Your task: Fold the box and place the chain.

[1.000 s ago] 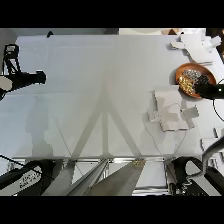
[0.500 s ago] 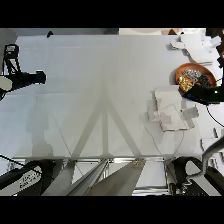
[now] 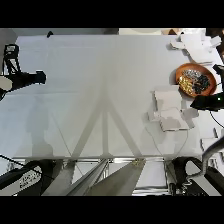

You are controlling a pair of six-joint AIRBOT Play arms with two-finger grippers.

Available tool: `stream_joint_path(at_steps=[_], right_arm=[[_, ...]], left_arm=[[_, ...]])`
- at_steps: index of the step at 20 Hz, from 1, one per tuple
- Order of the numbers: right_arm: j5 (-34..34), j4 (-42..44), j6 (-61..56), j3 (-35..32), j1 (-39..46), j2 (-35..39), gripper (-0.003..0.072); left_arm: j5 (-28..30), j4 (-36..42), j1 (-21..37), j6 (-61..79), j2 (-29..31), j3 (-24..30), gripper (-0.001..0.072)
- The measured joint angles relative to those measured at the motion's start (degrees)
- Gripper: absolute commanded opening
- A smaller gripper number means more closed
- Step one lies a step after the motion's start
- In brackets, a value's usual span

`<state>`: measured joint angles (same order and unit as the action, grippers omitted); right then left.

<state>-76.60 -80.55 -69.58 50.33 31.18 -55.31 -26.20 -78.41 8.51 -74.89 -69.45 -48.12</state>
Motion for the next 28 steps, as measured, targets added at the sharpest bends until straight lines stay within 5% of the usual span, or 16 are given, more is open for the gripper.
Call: stream_joint_path(at_steps=[17,22,28], right_arm=[[7.67,-14.51,-1.40,0.17,-4.39,-11.82,0.0430],[8.81,-20.39,-6.14,1.18,-9.05,-16.48,0.0358],[7.21,-25.03,-10.16,2.29,-10.58,-19.28,0.0059]], left_arm=[[-0.02,-0.02,0.00,0.00,0.00,0.00,0.0697],[-0.02,0.00,0.00,0.00,0.00,0.00,0.0697],[-0.02,0.00,0.00,-0.02,0.00,0.00,0.0697]])
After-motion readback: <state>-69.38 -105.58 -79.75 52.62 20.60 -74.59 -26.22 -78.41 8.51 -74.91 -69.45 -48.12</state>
